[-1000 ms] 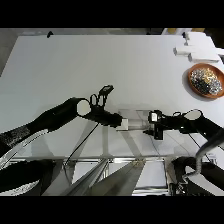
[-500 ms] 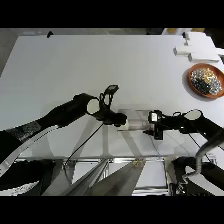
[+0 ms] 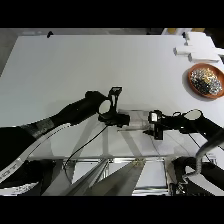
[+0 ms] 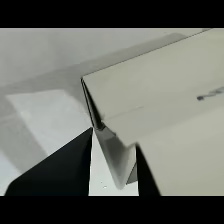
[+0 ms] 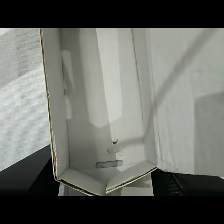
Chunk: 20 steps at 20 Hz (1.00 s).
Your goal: Fold the box and place the chain.
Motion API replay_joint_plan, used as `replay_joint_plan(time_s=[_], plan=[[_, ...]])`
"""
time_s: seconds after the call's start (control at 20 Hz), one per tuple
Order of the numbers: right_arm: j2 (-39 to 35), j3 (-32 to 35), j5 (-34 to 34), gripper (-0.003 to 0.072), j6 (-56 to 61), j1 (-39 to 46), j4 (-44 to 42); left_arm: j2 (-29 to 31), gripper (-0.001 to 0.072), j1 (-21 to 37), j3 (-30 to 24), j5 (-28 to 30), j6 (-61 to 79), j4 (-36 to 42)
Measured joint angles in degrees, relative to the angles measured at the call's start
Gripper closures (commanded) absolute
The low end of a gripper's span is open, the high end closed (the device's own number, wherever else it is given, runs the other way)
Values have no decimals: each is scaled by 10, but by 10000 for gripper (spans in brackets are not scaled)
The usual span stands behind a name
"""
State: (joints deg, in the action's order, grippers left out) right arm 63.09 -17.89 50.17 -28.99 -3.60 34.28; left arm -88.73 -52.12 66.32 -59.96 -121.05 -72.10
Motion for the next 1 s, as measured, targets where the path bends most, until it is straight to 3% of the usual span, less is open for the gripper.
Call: replay_joint_plan(time_s=[0.25, 0.7, 1.0], plan=[[0, 0, 0, 371, 0, 0, 0, -42, 424, -18, 60, -73, -94, -43], [0, 0, 0, 371, 0, 0, 0, -65, 437, -31, 95, -93, -195, -86], [0, 0, 0, 371, 0, 0, 0, -100, 440, -37, 139, -140, -195, -91]])
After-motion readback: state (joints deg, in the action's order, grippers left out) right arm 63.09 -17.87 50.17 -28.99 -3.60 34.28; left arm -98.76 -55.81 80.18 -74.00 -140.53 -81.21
